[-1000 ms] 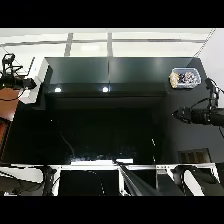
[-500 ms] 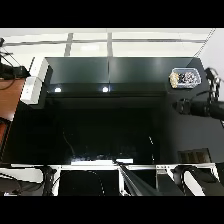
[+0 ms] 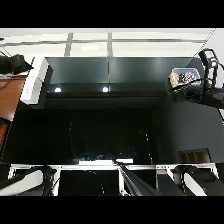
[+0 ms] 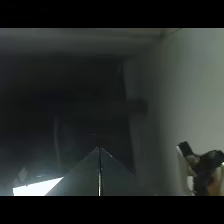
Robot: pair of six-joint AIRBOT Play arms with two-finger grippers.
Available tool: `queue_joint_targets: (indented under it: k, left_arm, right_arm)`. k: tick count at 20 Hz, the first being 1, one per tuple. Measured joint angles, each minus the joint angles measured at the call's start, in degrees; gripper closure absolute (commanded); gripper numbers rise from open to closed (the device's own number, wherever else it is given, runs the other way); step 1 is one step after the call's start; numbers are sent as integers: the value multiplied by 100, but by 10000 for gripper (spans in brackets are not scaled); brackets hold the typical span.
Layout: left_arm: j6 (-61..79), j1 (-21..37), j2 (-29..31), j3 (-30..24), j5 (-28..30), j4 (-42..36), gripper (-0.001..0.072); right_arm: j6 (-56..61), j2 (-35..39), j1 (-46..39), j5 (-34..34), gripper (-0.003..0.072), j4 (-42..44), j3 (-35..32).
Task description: Fold the box and place the chain.
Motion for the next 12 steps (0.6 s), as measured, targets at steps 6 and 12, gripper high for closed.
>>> queue_joint_targets:
  k: [6, 12]
  left_arm:
    - [330, -627, 2140, -2745, 1799, 278, 681]
    - [369, -728, 2656, -3436, 2218, 487, 681]
  right_arm:
    - [-4, -7, 44, 70, 669, -256, -81]
    - [-11, -7, 50, 90, 669, -293, -96]
